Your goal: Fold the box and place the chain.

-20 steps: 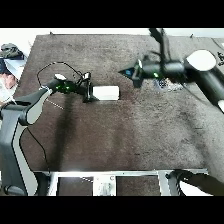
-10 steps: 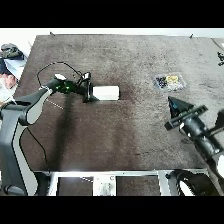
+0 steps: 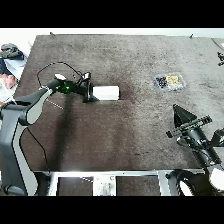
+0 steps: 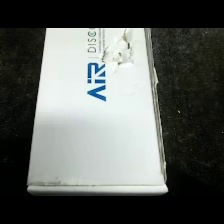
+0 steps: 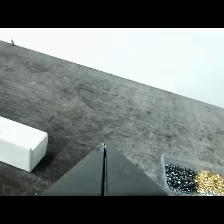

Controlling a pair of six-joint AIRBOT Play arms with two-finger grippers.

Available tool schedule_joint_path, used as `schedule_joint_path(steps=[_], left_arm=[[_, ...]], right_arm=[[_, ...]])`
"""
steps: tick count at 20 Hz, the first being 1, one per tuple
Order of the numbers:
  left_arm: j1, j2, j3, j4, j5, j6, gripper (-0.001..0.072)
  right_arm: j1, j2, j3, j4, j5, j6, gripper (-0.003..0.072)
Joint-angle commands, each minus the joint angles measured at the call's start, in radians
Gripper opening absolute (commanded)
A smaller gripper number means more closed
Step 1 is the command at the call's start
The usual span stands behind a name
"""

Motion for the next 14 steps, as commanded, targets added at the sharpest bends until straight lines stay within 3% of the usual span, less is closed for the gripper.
schedule_joint_path(steps=[1, 5, 6, 7, 11, 14], left_arm=[[0.001, 0.000, 0.000, 0.000, -0.001, 0.000, 0.0365], [0.001, 0.000, 0.000, 0.001, -0.003, -0.001, 0.0364], [0.001, 0.000, 0.000, 0.001, -0.011, -0.010, 0.0333], [0.001, 0.001, 0.000, 0.001, -0.032, -0.011, 0.0024], [0.010, 0.061, 0.003, -0.053, -0.049, -0.048, 0.0010], [0.056, 0.166, 0.009, -0.096, 0.045, -0.101, 0.0009]], right_arm=[[0.000, 0.009, -0.006, -0.010, -0.004, 0.000, -0.0014], [0.000, 0.009, -0.006, -0.010, -0.005, 0.000, -0.0014], [0.000, 0.009, -0.006, -0.010, -0.004, 0.000, -0.0014], [0.000, 0.009, -0.006, -0.010, -0.004, 0.000, -0.0014], [0.000, 0.009, -0.006, -0.010, -0.004, 0.000, -0.0014], [0.000, 0.009, -0.006, -0.010, -0.005, 0.000, -0.0014]])
